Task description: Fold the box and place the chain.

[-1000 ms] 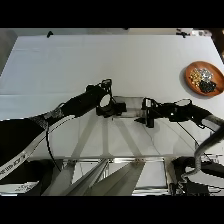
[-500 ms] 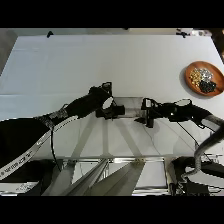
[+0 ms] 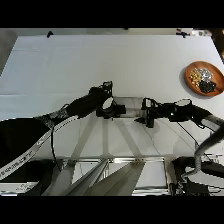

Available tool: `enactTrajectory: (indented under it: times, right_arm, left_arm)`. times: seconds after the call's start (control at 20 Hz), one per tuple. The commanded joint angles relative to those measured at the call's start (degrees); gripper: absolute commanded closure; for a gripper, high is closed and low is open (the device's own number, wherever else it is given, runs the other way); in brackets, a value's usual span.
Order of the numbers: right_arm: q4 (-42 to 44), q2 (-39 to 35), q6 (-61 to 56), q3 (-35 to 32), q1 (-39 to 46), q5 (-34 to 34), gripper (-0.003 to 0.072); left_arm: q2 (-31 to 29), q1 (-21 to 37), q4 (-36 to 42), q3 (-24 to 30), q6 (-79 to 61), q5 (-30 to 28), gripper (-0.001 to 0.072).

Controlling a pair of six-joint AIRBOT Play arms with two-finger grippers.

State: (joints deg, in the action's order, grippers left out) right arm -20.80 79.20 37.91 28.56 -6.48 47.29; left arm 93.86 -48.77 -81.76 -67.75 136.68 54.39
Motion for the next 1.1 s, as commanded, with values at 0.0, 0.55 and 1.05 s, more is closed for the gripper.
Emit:
enactTrajectory:
  times: [0.0,0.55,1.05]
  right_arm:
    - [0.0,0.0,0.1,0.0,0.0,0.1,0.0283]
    - [0.0,0.0,0.1,0.0,0.0,0.1,0.0283]
    - [0.0,0.0,0.1,0.0,0.0,0.1,0.0283]
  left_arm:
    - [0.0,0.0,-0.2,0.0,-0.2,-2.4,0.0422]
    - [1.1,-0.4,0.0,0.0,-0.2,-1.8,0.0703]
    - [-0.7,-0.3,0.5,0.0,-0.4,-0.3,0.0415]
